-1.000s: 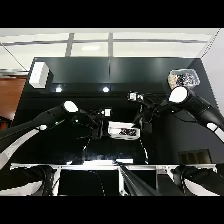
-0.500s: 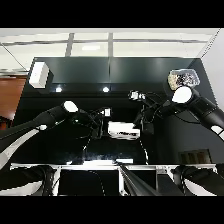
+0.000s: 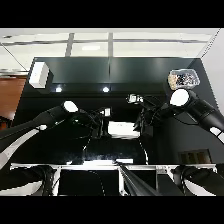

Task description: Fold the box and place the chain.

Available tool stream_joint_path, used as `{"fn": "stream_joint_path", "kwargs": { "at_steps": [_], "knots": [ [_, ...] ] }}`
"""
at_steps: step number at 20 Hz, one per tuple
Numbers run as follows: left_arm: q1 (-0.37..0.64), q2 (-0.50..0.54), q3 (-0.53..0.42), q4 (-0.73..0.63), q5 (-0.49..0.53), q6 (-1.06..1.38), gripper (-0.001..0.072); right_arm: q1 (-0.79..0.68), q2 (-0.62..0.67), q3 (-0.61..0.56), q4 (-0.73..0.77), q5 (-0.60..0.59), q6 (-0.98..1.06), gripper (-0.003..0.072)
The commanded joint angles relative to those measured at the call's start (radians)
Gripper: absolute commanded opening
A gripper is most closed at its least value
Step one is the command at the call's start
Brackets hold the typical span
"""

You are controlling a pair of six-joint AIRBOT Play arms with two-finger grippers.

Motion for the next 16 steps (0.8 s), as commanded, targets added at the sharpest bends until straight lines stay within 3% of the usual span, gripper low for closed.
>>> {"fn": "stream_joint_path", "kwargs": {
  "at_steps": [1,3,4,11,12,16],
  "knots": [
    [0.0,0.0,0.0,0.0,-0.001,0.001,0.0411,0.007,0.0,-0.004,-0.017,-0.025,0.014,0.0185],
    [0.0,0.0,0.0,0.001,-0.001,0.001,0.0411,0.007,0.0,-0.004,-0.016,-0.016,0.016,0.0182],
    [0.0,0.0,0.0,0.001,-0.001,0.001,0.0411,0.007,0.0,-0.004,-0.015,-0.015,0.019,0.0123],
    [0.0,0.0,0.0,0.0,-0.002,0.001,0.0411,0.007,0.0,-0.004,0.0,-0.016,0.019,0.013],
    [0.0,0.0,0.0,0.001,-0.002,0.001,0.0411,0.007,0.0,-0.003,0.008,-0.016,0.019,0.0213],
    [0.0,0.0,0.0,0.0,-0.002,0.001,0.0411,0.007,0.0,-0.004,0.011,-0.016,0.019,0.0268]
  ]
}}
